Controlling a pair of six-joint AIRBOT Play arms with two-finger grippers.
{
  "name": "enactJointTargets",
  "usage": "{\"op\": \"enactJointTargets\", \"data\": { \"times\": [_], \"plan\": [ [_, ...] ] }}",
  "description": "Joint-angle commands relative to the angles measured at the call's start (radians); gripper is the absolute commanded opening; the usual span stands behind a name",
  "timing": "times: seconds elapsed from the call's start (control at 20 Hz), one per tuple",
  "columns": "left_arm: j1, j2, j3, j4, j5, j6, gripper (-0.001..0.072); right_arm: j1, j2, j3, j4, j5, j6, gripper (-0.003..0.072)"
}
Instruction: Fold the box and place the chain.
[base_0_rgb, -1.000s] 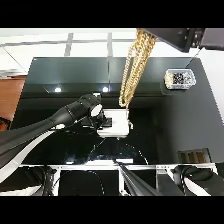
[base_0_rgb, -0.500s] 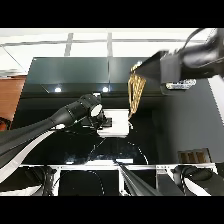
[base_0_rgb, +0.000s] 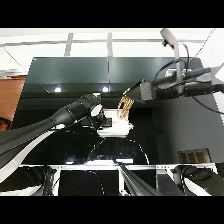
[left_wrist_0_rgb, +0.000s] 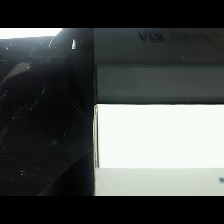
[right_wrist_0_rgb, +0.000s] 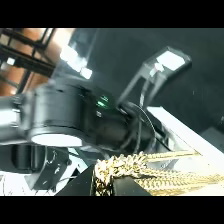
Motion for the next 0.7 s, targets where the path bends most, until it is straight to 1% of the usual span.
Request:
{"op": "enactJointTargets", "data": {
  "times": [0.0,0.1,0.2,0.25,0.45,0.5,0.55,0.6,0.65],
  "plan": [
    [0.0,0.0,0.001,0.0,0.0,0.0,0.0027,0.03,-0.013,-0.141,0.014,-0.054,-0.014,0.0016],
    [0.0,0.0,0.001,0.0,0.001,0.0,0.0027,0.063,-0.027,-0.245,0.001,-0.134,-0.013,0.0016],
    [0.0,0.0,0.0,0.0,0.0,0.0,0.0027,0.085,-0.046,-0.32,-0.004,-0.214,-0.013,0.0016],
    [0.0,0.0,0.0,0.0,0.0,0.0,0.0027,0.095,-0.057,-0.341,-0.005,-0.23,-0.014,0.0016],
    [0.0,0.0,0.0,0.0,0.0,0.0,0.0027,0.129,-0.088,-0.346,-0.005,-0.235,-0.013,0.0019],
    [0.0,0.0,0.0,0.0,0.0,0.0,0.0027,0.133,-0.088,-0.346,-0.004,-0.24,-0.008,0.0117],
    [0.0,0.0,0.0,0.0,0.0,0.0,0.0027,0.132,-0.088,-0.346,-0.005,-0.238,-0.005,0.0352],
    [0.0,0.0,0.0,0.0,0.0,0.0,0.0027,0.122,-0.087,-0.346,-0.005,-0.231,0.002,0.0381],
    [0.0,0.0,0.0,0.0,0.0,0.0,0.0027,0.105,-0.084,-0.346,-0.006,-0.221,0.008,0.0381]
  ]
}}
